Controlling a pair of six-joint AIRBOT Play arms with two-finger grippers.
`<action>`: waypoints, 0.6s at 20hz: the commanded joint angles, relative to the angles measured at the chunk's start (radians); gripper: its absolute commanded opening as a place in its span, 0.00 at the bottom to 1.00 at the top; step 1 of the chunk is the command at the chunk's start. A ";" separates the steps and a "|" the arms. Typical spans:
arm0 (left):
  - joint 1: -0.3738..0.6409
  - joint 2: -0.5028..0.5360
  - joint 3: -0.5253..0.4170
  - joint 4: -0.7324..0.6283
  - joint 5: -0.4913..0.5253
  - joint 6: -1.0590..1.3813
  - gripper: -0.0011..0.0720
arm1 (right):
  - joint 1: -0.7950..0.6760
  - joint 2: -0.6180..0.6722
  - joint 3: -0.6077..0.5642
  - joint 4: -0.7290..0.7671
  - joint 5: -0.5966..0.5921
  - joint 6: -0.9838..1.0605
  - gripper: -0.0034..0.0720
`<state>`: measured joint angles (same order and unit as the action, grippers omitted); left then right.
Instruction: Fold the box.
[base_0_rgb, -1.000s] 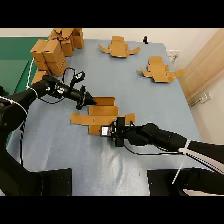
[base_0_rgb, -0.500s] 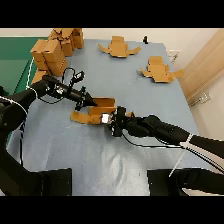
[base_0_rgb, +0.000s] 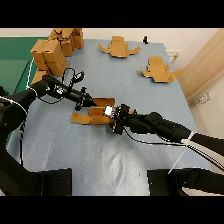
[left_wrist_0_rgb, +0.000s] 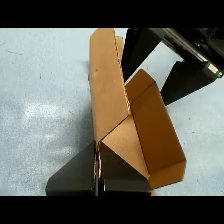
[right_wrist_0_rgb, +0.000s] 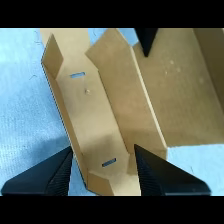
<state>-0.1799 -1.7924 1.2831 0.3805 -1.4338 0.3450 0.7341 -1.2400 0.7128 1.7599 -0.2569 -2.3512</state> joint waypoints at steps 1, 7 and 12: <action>0.000 0.000 0.001 0.010 -0.006 0.002 0.03 | -0.006 0.001 0.001 -0.041 -0.006 0.029 0.84; 0.000 0.000 0.001 0.010 -0.008 0.002 0.03 | -0.006 0.001 0.001 -0.121 -0.040 0.029 0.84; 0.000 0.000 0.001 0.017 -0.010 0.002 0.03 | -0.006 0.001 0.005 -0.161 -0.039 0.029 0.84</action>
<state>-0.1799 -1.7924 1.2831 0.3897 -1.4433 0.3462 0.7288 -1.2400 0.7143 1.6283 -0.2935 -2.3230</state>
